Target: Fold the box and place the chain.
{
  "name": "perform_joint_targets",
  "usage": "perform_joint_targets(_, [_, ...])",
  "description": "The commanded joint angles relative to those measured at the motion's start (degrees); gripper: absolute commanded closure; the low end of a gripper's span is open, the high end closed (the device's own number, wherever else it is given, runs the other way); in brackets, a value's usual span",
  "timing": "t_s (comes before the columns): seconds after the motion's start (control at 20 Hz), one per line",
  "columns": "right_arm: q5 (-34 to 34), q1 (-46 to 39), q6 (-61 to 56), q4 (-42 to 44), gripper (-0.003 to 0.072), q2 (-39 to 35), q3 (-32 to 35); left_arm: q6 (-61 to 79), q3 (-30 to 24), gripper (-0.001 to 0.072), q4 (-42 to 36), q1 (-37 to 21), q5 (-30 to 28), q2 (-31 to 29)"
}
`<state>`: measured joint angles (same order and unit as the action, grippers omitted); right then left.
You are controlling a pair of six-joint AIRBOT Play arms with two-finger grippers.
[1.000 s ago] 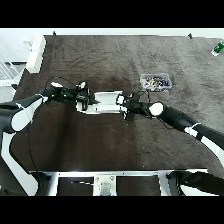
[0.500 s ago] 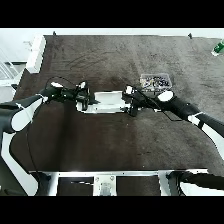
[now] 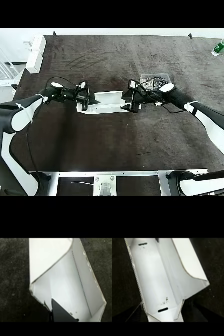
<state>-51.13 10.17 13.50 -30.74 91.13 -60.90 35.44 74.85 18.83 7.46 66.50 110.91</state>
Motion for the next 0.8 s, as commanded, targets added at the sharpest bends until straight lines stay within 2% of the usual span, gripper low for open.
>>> perform_joint_targets(0.0, [-6.4, -1.1, 1.8, 0.1, -0.0020, 4.4, -4.5, 0.0, 0.0, 0.0689, 0.0, 0.0, 0.0, 0.0])
perform_joint_targets(0.15, [-11.7, -1.1, 2.2, -0.3, -0.0020, 8.4, -8.7, 0.0, 0.0, 0.0689, 0.0, 0.0, 0.0, 0.0])
perform_joint_targets(0.35, [-15.2, -1.0, 2.0, -4.1, -0.0020, 11.1, -13.1, 0.0, 0.0, 0.0689, 0.0, 0.0, 0.0, 0.0])
perform_joint_targets(0.45, [-15.4, -0.8, 2.0, -8.0, -0.0019, 12.0, -14.6, 0.0, 0.0, 0.0688, 0.0, 0.0, 0.0, 0.0])
perform_joint_targets(0.75, [-15.4, 0.1, 3.1, -8.6, -0.0019, 15.5, -17.9, 0.0, 0.0, 0.0689, 0.0, 0.0, 0.0, 0.0])
